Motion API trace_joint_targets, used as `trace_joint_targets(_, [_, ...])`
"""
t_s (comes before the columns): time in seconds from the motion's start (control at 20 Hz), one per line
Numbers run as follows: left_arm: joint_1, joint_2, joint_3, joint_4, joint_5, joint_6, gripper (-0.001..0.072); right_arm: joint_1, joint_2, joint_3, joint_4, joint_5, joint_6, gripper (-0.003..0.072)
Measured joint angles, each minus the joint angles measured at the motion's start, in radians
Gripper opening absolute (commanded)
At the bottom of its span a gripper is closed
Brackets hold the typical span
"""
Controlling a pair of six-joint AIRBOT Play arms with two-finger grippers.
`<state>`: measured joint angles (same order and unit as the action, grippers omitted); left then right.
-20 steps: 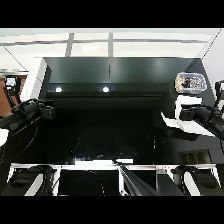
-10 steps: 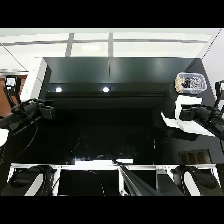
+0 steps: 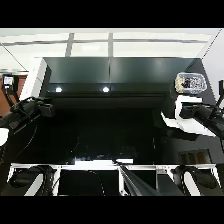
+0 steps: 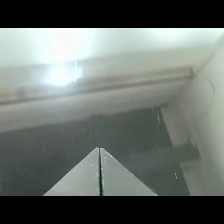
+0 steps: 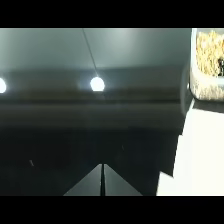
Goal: Fold the box and place the chain.
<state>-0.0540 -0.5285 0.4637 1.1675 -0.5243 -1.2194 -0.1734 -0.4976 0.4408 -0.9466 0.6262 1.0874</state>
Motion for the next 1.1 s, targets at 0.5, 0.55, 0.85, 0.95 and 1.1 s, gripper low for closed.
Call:
trace_joint_targets(0.5, [-0.054, -0.223, 0.019, -0.113, 0.205, 0.003, 0.0711, -0.04, -0.182, 0.053, 0.178, -0.341, -0.037, 0.0715])
trace_joint_targets(0.55, [-0.068, -0.245, 0.033, -0.117, 0.183, 0.01, 0.0711, -0.086, -0.243, 0.102, 0.121, -0.315, -0.028, 0.0715])
trace_joint_targets(0.85, [-0.081, -0.29, 0.079, -0.126, 0.051, -0.021, 0.0711, -0.571, -0.638, 0.51, -0.28, 0.081, 0.196, 0.0708])
trace_joint_targets(0.95, [-0.078, -0.293, 0.082, -0.129, 0.036, -0.042, 0.0711, -0.717, -0.733, 0.581, -0.33, 0.24, 0.241, 0.0708])
trace_joint_targets(1.1, [-0.077, -0.296, 0.085, -0.138, 0.01, -0.057, 0.0711, -0.845, -0.86, 0.647, -0.362, 0.432, 0.208, 0.0708])
